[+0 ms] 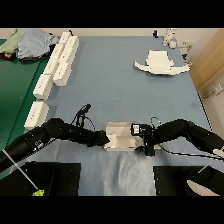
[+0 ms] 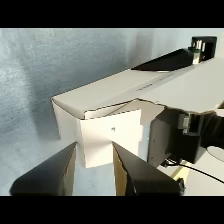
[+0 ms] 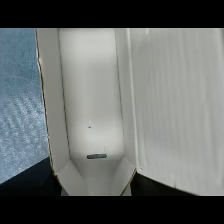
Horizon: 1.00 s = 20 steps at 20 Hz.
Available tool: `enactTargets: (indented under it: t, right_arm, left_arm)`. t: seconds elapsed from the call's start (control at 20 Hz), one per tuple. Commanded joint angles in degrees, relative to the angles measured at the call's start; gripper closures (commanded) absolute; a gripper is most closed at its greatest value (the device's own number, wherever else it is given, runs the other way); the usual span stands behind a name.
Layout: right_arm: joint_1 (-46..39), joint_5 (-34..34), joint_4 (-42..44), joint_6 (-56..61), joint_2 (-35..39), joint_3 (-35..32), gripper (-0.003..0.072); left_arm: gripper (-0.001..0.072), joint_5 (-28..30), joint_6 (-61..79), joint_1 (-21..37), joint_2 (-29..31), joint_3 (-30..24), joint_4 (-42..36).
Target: Fold the box.
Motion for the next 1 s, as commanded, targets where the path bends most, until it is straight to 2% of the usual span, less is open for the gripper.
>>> enactTargets:
  t: [0.0,0.15,0.35,0.5,0.6,0.95]
  right_arm:
    - [0.04,0.0,0.02,0.0,0.04,-0.02,0.0209]
    - [0.04,0.0,0.02,0.0,0.04,-0.02,0.021]
    - [0.04,0.0,0.02,0.0,0.04,-0.02,0.021]
    - [0.04,0.0,0.02,0.0,0.04,-0.02,0.021]
    - [0.04,0.0,0.02,0.0,0.04,-0.02,0.021]
    - [0.04,0.0,0.02,0.0,0.04,-0.02,0.021]
  left_arm:
    - [0.0355,0.79,-10.62,-4.04,-0.35,2.1,8.57]
    - [0.0355,0.42,-19.5,-7.93,-1.92,5.09,15.87]
    - [0.0355,-1.27,-24.74,-12.96,-7.69,9.53,19.74]
    - [0.0355,-6.21,-37.38,-16.9,-11.91,14.47,32.17]
    - [0.0355,-10.6,-42.91,-18.21,-14.08,17.64,37.81]
    - [0.0355,-17.51,-48.13,-20.76,-23.17,26.62,42.42]
